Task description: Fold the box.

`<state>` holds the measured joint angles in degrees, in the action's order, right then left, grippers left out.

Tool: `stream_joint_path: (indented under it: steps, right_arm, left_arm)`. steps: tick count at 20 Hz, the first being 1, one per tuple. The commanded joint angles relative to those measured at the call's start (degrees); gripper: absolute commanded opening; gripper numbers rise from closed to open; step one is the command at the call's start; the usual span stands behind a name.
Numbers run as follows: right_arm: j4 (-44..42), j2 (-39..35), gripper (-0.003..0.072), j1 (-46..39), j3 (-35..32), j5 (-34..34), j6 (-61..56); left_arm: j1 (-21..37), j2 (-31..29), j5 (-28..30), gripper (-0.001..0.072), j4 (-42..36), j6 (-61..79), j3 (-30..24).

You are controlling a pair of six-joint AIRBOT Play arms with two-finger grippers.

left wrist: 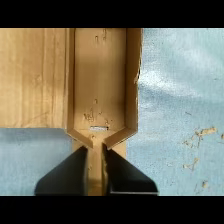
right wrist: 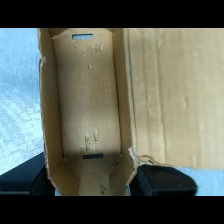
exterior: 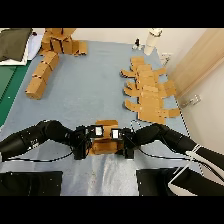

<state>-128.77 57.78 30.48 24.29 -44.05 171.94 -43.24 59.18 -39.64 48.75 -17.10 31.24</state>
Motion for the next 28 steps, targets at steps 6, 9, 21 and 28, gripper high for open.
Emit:
stream_joint_path:
  steps: [6, 9, 21, 28]
  right_arm:
    - [0.0, 0.0, 0.0555, 0.0, 0.0, 0.0, 0.0]
    - [0.0, 0.0, 0.0555, 0.0, 0.0, 0.0, 0.0]
    - [0.0, 0.0, 0.0555, 0.0, 0.0, 0.0, 0.0]
    - [0.0, 0.0, 0.0555, 0.0, 0.0, 0.0, 0.0]
  left_arm:
    - [0.0, 0.0, 0.3, 0.0102, -2.1, 0.2, 0.0]
    - [0.0, 0.1, 1.4, 0.0102, -5.8, 1.1, 0.0]
    - [0.0, 2.6, 4.4, 0.0102, -11.2, 3.0, 0.0]
    - [0.0, 2.8, 5.1, 0.0311, -12.0, 4.7, 0.0]
